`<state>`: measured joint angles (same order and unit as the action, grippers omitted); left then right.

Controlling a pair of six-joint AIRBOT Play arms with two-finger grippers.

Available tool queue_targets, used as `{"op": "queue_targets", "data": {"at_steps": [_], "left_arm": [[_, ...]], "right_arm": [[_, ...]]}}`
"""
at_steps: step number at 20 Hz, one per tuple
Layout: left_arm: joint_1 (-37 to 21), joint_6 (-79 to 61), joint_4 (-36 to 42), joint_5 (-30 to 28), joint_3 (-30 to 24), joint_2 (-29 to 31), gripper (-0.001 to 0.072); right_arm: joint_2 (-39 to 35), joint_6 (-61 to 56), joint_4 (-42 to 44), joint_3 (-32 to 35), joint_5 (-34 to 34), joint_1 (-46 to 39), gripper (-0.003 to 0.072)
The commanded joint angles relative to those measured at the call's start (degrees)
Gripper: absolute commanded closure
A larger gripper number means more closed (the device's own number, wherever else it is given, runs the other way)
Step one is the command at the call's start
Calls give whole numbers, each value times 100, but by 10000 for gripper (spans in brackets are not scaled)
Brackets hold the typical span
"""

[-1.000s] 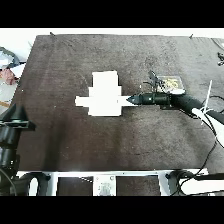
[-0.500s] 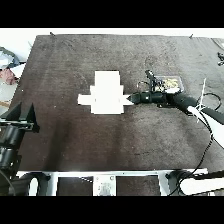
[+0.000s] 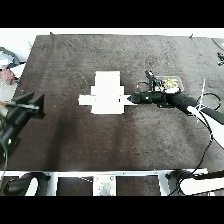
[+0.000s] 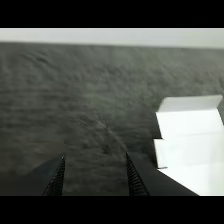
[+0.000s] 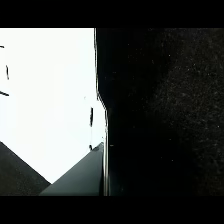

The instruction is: Fold the box and place the chain.

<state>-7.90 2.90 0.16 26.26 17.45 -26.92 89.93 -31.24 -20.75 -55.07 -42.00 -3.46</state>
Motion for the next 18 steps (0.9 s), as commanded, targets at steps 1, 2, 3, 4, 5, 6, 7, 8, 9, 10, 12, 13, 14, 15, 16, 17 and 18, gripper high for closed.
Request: {"op": "queue_targets", "data": {"at_steps": [1,2,3,4,5,6,7,8,9,10,12,13,14,15,16,17,18], "left_arm": [[0,-149,-2,1134,1211,-1996,306],[0,-138,-42,1486,1646,-2549,306],[17,-118,-87,1808,2050,-3018,306],[111,28,-247,1982,2459,-3445,306],[293,282,-599,2050,2929,-3864,305],[516,649,-1060,2037,3405,-4251,305],[721,1117,-1515,2031,3853,-4603,306],[903,1716,-2017,2035,4339,-4994,306],[1014,2208,-2391,2177,4784,-5379,306],[1113,2540,-2629,2518,5287,-5805,306],[1261,2911,-2855,3121,6142,-6520,306],[1340,3086,-2979,3298,6546,-6841,305],[1423,3237,-3130,3405,6909,-7108,305],[1478,3410,-3307,3480,7208,-7316,305],[1532,3633,-3517,3589,7508,-7532,305],[1543,3849,-3654,3766,7775,-7742,305],[1543,3991,-3722,3980,8030,-7971,305]], "right_arm": [[2,-2,-7,-4,2,7,699],[2,0,-7,-4,0,7,699],[2,13,-7,-4,2,7,699],[2,17,-9,-4,2,7,699],[2,17,-9,-4,0,7,699],[2,15,-7,-4,0,7,699],[2,15,-9,-4,0,7,699],[2,15,-9,-4,-2,7,699],[2,15,-7,-4,-11,7,699],[2,15,-7,-4,-17,7,699],[2,20,-9,-4,-17,7,698],[2,44,-9,-4,-17,7,698],[2,61,-7,-4,-15,7,699],[2,61,-9,-4,-17,7,699],[2,61,-9,-4,-15,7,699],[2,63,-9,-4,-15,7,699],[2,66,-9,-4,-17,7,699]]}}
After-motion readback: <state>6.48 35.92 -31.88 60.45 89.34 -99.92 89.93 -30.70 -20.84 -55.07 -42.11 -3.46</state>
